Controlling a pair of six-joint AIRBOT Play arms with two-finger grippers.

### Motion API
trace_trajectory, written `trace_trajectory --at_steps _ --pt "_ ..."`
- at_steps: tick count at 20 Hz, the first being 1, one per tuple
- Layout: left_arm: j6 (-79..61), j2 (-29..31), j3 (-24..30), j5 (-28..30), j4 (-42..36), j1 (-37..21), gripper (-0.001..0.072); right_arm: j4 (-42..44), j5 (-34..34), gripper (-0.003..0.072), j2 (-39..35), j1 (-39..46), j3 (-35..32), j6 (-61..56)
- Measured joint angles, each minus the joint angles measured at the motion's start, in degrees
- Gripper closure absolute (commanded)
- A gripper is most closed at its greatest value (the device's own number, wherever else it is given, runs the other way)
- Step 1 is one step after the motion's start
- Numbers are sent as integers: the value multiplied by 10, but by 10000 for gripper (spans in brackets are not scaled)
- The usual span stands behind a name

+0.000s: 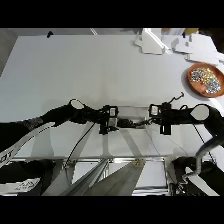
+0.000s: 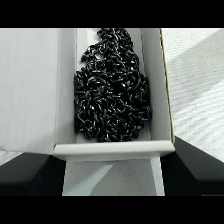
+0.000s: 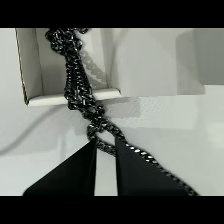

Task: Fold the box and place the chain.

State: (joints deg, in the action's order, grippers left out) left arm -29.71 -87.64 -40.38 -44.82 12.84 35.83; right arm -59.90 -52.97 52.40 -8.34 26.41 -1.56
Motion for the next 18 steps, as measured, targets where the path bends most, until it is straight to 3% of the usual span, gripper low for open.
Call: trace_trajectory --at_steps 10,18 --pt "0 0 0 0 0 0 575 37 31 533 89 0 0 0" --pt "0 0 0 0 0 0 574 49 50 592 105 0 0 1"
